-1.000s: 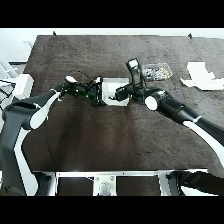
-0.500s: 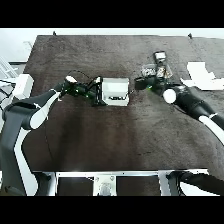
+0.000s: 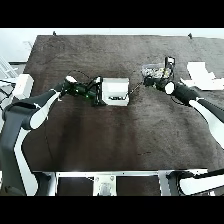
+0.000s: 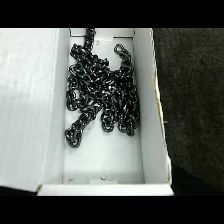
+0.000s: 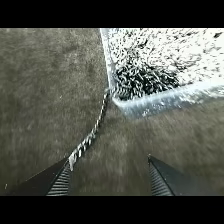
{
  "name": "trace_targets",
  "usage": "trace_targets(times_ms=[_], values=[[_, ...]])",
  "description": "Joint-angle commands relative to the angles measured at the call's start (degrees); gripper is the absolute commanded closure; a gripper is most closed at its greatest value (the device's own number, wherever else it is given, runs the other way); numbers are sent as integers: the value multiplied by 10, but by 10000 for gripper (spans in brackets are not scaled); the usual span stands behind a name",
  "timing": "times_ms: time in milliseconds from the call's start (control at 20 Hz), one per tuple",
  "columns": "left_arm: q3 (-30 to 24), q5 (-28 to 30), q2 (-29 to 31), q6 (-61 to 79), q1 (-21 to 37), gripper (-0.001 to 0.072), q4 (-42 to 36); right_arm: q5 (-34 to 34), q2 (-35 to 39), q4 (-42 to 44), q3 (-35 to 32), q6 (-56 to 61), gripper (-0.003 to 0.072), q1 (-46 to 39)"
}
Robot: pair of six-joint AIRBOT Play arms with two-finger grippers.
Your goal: Fold the box and place the chain.
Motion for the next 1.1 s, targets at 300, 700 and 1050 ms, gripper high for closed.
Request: trace_targets(times_ms=[300, 700, 1050], values=[[0, 0, 0, 0, 0, 255, 0, 111, -137, 57, 161, -26, 118, 9], [0, 0, 0, 0, 0, 255, 0, 77, -143, 63, 163, -90, 342, -2], [0, 0, 0, 0, 0, 255, 0, 67, -143, 63, 162, -118, 678, 8]])
